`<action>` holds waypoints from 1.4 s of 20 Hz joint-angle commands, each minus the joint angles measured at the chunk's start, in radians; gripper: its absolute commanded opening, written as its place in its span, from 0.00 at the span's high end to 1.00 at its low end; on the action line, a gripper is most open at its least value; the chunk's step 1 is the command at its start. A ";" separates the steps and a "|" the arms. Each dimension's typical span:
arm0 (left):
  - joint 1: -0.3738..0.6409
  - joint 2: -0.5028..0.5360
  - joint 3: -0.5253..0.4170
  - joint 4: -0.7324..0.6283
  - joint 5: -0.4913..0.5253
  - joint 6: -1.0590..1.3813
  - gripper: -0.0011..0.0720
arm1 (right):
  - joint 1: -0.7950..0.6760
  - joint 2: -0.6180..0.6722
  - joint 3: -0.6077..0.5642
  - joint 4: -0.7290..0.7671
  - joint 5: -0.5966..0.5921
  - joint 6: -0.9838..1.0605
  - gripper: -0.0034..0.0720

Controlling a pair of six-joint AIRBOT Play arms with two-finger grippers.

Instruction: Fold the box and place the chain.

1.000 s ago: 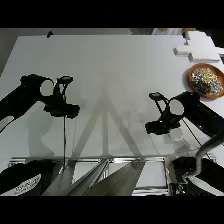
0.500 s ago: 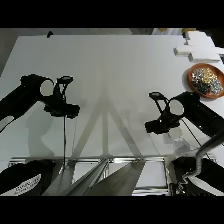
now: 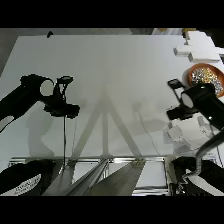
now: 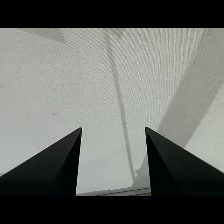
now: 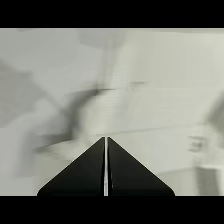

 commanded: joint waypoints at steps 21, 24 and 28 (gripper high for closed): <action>0.001 0.000 -0.001 0.000 0.000 0.000 0.39 | -0.777 -0.196 0.009 -0.129 -0.290 -0.501 0.55; 0.001 0.000 -0.001 0.000 0.000 0.000 0.39 | -0.761 -0.202 0.009 -0.108 -0.253 -0.543 0.93; 0.001 0.000 -0.001 0.000 0.000 0.000 0.39 | -0.614 -0.107 0.009 -0.064 -0.189 -0.599 0.93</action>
